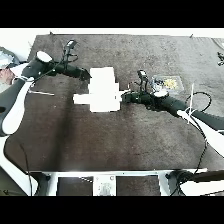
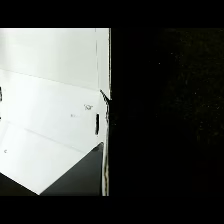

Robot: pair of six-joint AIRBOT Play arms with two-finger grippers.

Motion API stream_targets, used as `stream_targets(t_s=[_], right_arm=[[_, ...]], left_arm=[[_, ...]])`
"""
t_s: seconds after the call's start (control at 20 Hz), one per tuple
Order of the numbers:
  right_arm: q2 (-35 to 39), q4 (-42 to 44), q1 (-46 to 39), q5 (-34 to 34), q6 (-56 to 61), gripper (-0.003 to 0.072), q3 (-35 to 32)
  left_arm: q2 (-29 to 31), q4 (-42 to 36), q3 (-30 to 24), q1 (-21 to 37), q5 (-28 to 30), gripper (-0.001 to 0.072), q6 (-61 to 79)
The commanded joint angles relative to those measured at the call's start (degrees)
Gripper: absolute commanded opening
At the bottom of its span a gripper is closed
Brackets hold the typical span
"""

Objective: Fold the box and place the chain.

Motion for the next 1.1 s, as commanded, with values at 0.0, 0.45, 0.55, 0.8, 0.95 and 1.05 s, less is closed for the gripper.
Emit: stream_targets(t_s=[0.0, 0.45, 0.55, 0.8, 0.95, 1.05], right_arm=[[0.04, -0.02, 0.04, 0.00, 0.00, -0.0016, 0.04], [0.07, 0.02, 0.04, 0.02, 0.00, -0.0016, 0.04], [0.07, 0.02, 0.04, 0.02, 0.00, -0.0016, 0.04], [0.07, 0.02, 0.04, 0.04, 0.02, -0.0016, 0.04], [0.07, 0.00, 0.04, 0.02, 0.02, -0.0016, 0.04], [0.07, 0.00, 0.04, 0.02, 0.00, -0.0016, 0.04]], left_arm=[[-7.26, 3.39, 10.01, 0.04, -7.37, 0.0594, -5.29], [-14.43, -2.54, 14.49, 0.00, -15.06, 0.0593, -6.19], [-15.54, -5.42, 14.51, 0.00, -15.74, 0.0542, -4.61], [-16.94, -7.54, 14.49, 0.00, -20.46, 0.0524, -3.02], [-16.96, -7.58, 14.49, 0.00, -20.50, 0.0390, -2.60], [-16.96, -7.58, 14.49, 0.00, -20.20, 0.0343, -2.38]])
